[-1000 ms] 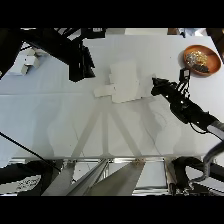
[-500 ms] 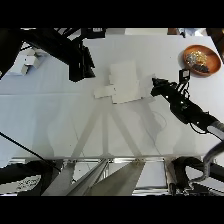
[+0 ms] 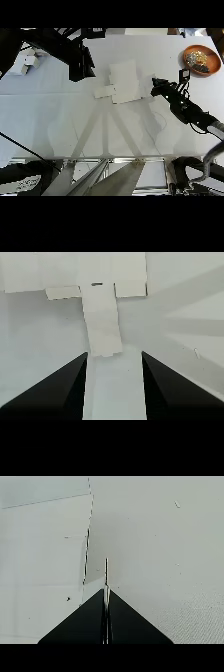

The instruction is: Fold the box and place the chain.

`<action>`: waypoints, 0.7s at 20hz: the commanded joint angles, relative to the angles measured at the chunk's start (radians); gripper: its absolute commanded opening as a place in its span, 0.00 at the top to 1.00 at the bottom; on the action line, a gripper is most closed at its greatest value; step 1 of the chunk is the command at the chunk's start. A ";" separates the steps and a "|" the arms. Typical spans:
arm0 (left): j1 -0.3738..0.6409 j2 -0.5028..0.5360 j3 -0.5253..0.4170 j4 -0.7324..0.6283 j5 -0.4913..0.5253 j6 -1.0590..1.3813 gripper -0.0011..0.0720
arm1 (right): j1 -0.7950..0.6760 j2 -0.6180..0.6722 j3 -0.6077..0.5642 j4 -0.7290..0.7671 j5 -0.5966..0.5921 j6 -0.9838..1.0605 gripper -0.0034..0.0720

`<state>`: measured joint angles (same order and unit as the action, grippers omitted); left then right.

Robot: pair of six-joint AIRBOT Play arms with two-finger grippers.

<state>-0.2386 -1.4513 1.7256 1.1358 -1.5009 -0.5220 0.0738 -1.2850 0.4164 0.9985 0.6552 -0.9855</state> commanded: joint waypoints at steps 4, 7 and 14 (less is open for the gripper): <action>0.000 0.000 0.000 -0.181 0.004 -0.002 0.47 | 0.001 0.001 -0.001 0.000 0.000 0.000 0.94; 0.000 0.000 0.000 -0.356 0.005 -0.002 0.47 | 0.001 0.001 -0.001 0.000 0.000 0.000 0.94; 0.010 -0.021 0.000 -0.440 0.208 -0.100 0.56 | 0.001 0.001 -0.001 0.000 0.000 0.000 0.94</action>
<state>-0.2367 -1.4586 1.7256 0.7334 -1.3926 -0.5541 0.0738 -1.2850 0.4164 0.9981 0.6552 -0.9859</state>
